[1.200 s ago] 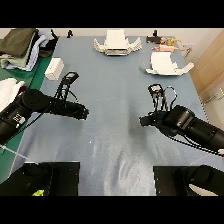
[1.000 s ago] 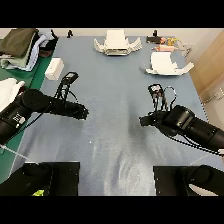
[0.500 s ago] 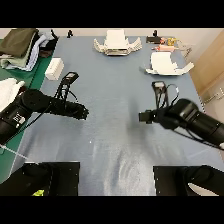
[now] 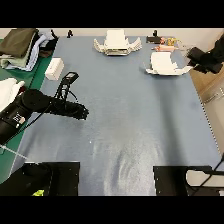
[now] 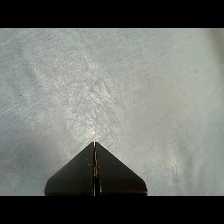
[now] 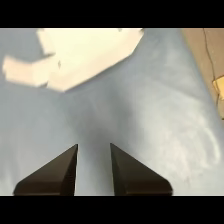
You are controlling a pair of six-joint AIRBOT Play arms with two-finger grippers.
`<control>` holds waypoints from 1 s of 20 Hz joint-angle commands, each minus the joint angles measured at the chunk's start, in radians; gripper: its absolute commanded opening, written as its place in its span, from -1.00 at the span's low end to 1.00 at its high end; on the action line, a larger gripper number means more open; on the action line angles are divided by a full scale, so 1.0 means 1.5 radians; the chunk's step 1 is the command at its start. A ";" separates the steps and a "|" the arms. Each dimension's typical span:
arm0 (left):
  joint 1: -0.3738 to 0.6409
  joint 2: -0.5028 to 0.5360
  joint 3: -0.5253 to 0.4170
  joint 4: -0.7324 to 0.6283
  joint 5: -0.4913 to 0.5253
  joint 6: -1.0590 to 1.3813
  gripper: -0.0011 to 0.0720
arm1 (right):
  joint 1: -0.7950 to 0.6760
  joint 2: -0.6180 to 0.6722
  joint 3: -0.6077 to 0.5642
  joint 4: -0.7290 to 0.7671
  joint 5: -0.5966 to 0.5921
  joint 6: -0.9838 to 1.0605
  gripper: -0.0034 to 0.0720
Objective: Fold the box.
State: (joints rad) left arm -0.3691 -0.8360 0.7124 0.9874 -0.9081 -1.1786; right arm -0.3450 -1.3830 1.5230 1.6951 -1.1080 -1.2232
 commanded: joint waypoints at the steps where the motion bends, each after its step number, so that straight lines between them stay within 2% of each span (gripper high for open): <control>1: 0.000 0.001 -0.001 0.000 0.000 0.000 -0.93 | -0.123 -0.169 0.117 0.124 -0.010 -0.048 -0.07; 6: 0.000 0.001 -0.001 0.000 0.000 0.000 -0.93 | -0.126 -0.315 0.148 0.197 0.084 -0.086 -0.07; 9: 0.000 0.001 -0.001 0.000 0.000 0.000 -0.93 | -0.124 -0.387 0.201 0.228 0.093 -0.088 -0.07; 15: 0.000 0.001 -0.001 0.000 0.000 0.000 -0.93 | -0.105 -0.449 0.276 0.233 0.146 -0.101 -0.07; 17: 0.000 0.001 -0.001 0.000 0.000 0.000 -0.93 | -0.101 -0.462 0.298 0.235 0.134 -0.101 -0.19; 18: 0.000 0.001 -0.001 0.000 0.000 0.000 -0.93 | -0.098 -0.462 0.299 0.235 0.121 -0.108 -0.69; 19: 0.000 0.001 -0.001 0.000 0.000 0.000 -0.93 | -0.095 -0.460 0.302 0.238 0.099 -0.126 -0.90; 20: 0.000 0.001 -0.001 0.000 0.000 0.000 -0.93 | -0.091 -0.458 0.306 0.243 0.071 -0.147 -0.90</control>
State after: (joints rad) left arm -0.3691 -0.8360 0.7124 0.9874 -0.9081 -1.1786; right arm -0.4931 -2.0605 1.9560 2.0438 -0.9356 -1.3914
